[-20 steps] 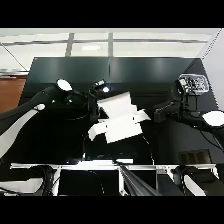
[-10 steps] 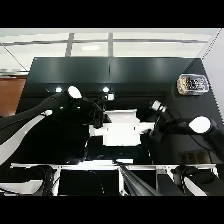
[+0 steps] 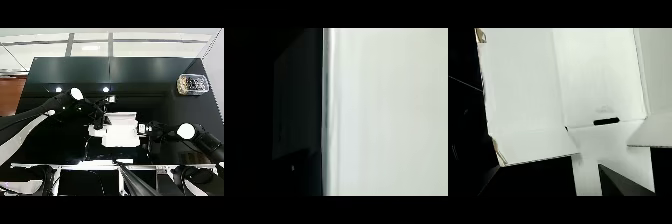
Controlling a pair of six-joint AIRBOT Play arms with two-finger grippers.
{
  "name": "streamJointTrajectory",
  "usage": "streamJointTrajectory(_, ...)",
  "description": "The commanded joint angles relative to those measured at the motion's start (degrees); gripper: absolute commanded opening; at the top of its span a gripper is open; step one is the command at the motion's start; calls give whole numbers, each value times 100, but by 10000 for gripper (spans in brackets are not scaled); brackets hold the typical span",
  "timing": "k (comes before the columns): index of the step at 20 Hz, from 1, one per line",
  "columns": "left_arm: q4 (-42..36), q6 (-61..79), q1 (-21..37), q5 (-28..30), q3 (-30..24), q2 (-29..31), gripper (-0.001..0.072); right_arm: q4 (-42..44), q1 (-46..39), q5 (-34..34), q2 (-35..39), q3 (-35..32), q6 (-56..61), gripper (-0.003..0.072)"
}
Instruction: Fold the box and place the chain.
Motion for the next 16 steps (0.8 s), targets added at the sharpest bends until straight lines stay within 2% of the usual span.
streamJointTrajectory(1,4,0,0,4,-2,-4,25,645,149,-138,-42,-173,-413,719)
streamJointTrajectory(8,4,2,-11,39,-2,-4,25,890,962,-1600,-42,-326,-363,719)
streamJointTrajectory(11,4,2,-11,103,-2,-4,24,802,629,-833,-42,57,-295,718)
streamJointTrajectory(16,7,2,-13,195,-2,-4,24,785,92,-1032,-42,424,-304,718)
